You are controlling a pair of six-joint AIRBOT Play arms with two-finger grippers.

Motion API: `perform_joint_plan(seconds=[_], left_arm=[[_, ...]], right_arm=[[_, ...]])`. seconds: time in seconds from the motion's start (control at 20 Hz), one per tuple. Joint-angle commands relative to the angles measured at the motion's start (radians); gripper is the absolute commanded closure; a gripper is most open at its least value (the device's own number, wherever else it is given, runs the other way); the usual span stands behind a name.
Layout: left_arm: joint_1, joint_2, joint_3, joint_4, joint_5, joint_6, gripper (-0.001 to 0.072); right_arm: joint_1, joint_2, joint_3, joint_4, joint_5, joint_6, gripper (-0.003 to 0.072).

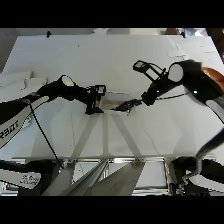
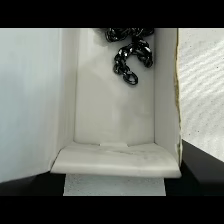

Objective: Fold the box and place the chain.

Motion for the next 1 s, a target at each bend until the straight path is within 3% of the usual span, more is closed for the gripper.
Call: perform_joint_plan(seconds=[0.0, 0.5, 0.7, 0.8, 0.85, 0.95], left_arm=[[0.000, -0.001, 0.001, 0.000, 0.000, 0.000, 0.0223], [0.000, 0.000, 0.001, 0.000, 0.000, 0.000, 0.0223], [0.000, 0.000, 0.001, 0.000, 0.000, 0.000, 0.0223], [0.000, -0.001, 0.001, 0.000, 0.000, 0.000, 0.0223], [0.000, -0.001, 0.001, 0.000, 0.000, 0.000, 0.0223], [0.000, -0.001, 0.001, 0.000, 0.000, 0.000, 0.0223]], right_arm=[[-0.005, -0.105, -0.008, -0.002, -0.115, -0.113, 0.0261], [0.016, -0.264, -0.008, 0.053, -0.228, -0.113, 0.0280], [0.031, -0.266, -0.008, 0.027, -0.227, -0.111, 0.0406], [0.044, -0.266, -0.008, 0.019, -0.205, -0.102, 0.0510], [0.051, -0.266, -0.008, 0.016, -0.190, -0.087, 0.0644], [0.068, -0.264, -0.007, 0.016, -0.156, -0.036, 0.0675]])
